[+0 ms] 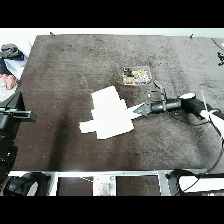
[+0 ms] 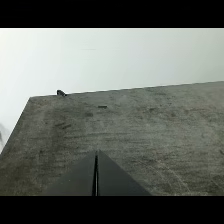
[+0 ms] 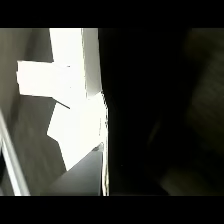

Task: Fold the box and place the chain.

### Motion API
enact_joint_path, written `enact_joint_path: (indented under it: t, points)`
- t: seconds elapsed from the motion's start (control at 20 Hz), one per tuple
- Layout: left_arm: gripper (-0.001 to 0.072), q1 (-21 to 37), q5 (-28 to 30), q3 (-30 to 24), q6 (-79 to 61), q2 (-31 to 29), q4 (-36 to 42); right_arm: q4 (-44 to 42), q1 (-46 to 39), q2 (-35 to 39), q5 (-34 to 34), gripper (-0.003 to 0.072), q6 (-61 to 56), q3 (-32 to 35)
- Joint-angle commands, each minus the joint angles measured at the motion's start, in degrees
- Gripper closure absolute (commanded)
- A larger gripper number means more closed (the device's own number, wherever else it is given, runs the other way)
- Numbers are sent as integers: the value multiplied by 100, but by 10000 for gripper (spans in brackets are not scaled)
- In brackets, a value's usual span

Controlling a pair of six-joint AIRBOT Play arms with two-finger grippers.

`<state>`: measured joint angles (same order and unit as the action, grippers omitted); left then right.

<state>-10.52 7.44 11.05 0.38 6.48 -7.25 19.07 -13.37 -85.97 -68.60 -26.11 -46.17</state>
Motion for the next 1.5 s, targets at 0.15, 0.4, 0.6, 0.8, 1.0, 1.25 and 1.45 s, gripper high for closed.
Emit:
enact_joint_path:
  t: [0.15,0.4,0.6,0.8,1.0,1.25,1.45]
  points:
    - [696,-2,-2,-2,4,-4,0,-1248,1056,647,2122,703,66,621]
    - [696,-2,-317,-2,13,-4,-2,-1226,1226,638,2872,703,109,645]
    - [78,-2,-957,2,-48,-4,-7,-1224,1237,638,2983,703,109,645]
    - [86,0,-1204,92,-31,387,-2,-1228,1246,575,3156,703,125,691]
    - [86,0,-1449,737,127,1851,0,-1381,1248,555,3128,703,433,688]
    - [86,13,-2177,2385,345,4457,-2,-1379,1248,555,3088,702,452,691]
    - [86,308,-3906,3991,898,6437,-133,-1377,1248,555,3047,702,452,691]
